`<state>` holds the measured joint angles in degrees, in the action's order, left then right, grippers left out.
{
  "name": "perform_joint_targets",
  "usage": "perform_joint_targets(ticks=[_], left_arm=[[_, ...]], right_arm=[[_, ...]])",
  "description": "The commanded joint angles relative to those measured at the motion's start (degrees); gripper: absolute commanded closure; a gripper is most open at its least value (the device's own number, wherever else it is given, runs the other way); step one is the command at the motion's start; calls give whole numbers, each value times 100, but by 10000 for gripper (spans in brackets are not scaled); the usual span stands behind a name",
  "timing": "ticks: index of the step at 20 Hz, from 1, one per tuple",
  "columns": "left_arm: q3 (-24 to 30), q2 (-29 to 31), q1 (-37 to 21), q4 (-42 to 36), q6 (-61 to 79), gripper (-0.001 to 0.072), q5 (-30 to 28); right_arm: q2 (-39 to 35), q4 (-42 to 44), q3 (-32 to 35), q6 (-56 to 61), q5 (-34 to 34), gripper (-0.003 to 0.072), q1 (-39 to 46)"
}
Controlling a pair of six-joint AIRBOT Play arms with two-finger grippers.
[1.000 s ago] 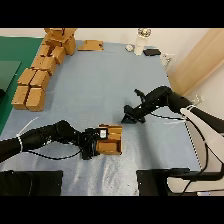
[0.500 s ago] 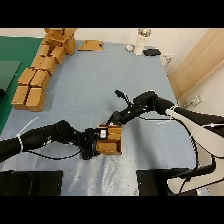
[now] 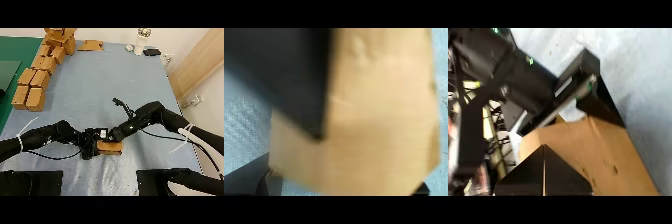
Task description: Fold the box.
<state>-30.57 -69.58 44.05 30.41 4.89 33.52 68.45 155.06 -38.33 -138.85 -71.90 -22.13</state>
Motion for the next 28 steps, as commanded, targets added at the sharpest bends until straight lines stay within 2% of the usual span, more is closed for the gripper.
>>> perform_joint_targets(ticks=[1,6,22,28], left_arm=[[2,4,2,2,2,211,-2],[2,4,2,2,2,211,-2],[2,4,2,2,2,211,-2],[2,4,2,2,2,211,-2]], right_arm=[[-498,-149,675,-184,476,684,-111],[-535,-162,1005,-330,802,684,-114],[-695,-273,1080,-330,1064,684,-142],[-1755,-1163,1080,-321,2337,682,-728]])
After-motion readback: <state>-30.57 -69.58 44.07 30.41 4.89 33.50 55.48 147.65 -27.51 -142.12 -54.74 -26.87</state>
